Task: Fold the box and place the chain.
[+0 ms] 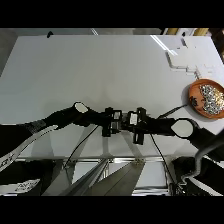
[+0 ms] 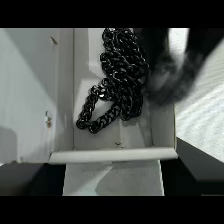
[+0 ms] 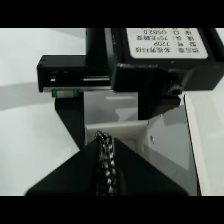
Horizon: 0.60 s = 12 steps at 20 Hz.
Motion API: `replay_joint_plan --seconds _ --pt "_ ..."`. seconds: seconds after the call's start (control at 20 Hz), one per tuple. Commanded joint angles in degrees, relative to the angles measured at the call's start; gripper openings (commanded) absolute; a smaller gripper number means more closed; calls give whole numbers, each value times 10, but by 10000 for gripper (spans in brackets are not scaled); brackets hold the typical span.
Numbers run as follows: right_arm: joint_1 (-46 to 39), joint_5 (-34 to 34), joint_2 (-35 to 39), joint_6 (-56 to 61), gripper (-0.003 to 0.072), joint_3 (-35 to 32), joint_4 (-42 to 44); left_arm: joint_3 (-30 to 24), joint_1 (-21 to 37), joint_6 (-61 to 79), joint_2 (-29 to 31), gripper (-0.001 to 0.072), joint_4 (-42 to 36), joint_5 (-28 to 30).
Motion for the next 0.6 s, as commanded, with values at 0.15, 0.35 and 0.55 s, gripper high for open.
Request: replay_joint_plan --seconds 0.15,0.35,0.55 --pt "8 32 25 24 228 55 -80 0 0 0 0 273 0 0" --pt "-105 193 102 71 216 73 -238 0 0 0 0 273 0 0" --pt "-235 283 101 -12 215 69 -273 0 0 0 0 273 0 0"
